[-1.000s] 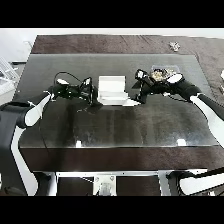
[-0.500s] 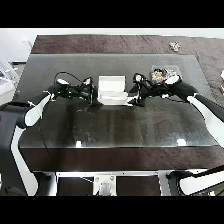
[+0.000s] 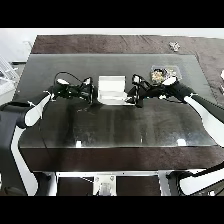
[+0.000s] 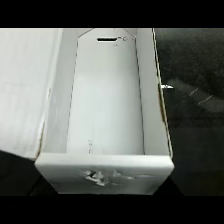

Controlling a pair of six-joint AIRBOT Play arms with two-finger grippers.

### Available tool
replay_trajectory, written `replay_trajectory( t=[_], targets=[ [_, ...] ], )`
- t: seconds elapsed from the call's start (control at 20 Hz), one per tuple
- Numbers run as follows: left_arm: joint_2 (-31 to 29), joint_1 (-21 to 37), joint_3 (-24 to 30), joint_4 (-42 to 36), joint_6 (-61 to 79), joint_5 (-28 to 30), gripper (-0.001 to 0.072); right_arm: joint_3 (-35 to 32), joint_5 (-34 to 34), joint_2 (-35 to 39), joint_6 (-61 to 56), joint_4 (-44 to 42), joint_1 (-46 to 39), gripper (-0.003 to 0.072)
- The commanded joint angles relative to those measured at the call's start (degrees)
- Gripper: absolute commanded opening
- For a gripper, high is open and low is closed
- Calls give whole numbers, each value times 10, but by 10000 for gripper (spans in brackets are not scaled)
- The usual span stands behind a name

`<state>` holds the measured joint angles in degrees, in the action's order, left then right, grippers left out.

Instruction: Fold the box and place the chain.

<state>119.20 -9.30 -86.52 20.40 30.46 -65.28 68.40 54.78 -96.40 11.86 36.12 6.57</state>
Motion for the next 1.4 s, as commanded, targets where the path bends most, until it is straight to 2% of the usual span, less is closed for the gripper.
replay_trajectory(
  t=[0.0, 0.05, 0.25, 0.65, 0.75, 0.8, 0.85, 0.95, 1.15, 1.2, 1.25, 1.3, 1.35],
  targets=[
    [0, 0, 0, 0, 0, -1, 542, 1, -8, -5, 21, -8, 14, 292],
    [0, 0, 0, 0, 0, -1, 542, 1, -8, -6, 24, -10, 17, 254],
    [0, 1, 0, 0, 0, -1, 542, 1, -17, -7, 36, -12, 28, 252],
    [0, 1, 0, 0, 0, -2, 543, 1, -40, -31, 60, -72, 41, 283],
    [0, 0, 0, 0, 0, -1, 542, 1, -40, -32, 76, -72, 41, 451],
    [0, 1, 0, 0, 0, -1, 542, 1, -40, -32, 78, -72, 41, 585],
    [0, 1, 0, 0, 0, -2, 542, 1, -40, -32, 80, -72, 41, 620],
    [0, 0, 0, 0, 0, -2, 542, 1, -40, -32, 82, -71, 40, 640],
    [0, 1, 0, 0, 0, -2, 542, 1, -40, -32, 82, -70, 40, 639],
    [0, 0, 0, 0, 0, -1, 542, 1, -40, -32, 81, -63, 39, 568],
    [0, 1, 0, 0, 0, -1, 542, 1, -37, -32, 76, -48, 36, 318],
    [0, 1, 0, 0, 0, -1, 542, 1, -33, -31, 64, -41, 33, 211],
    [0, 1, 0, 0, 0, -1, 542, 1, -21, -30, 62, -39, 29, 207]
  ],
)
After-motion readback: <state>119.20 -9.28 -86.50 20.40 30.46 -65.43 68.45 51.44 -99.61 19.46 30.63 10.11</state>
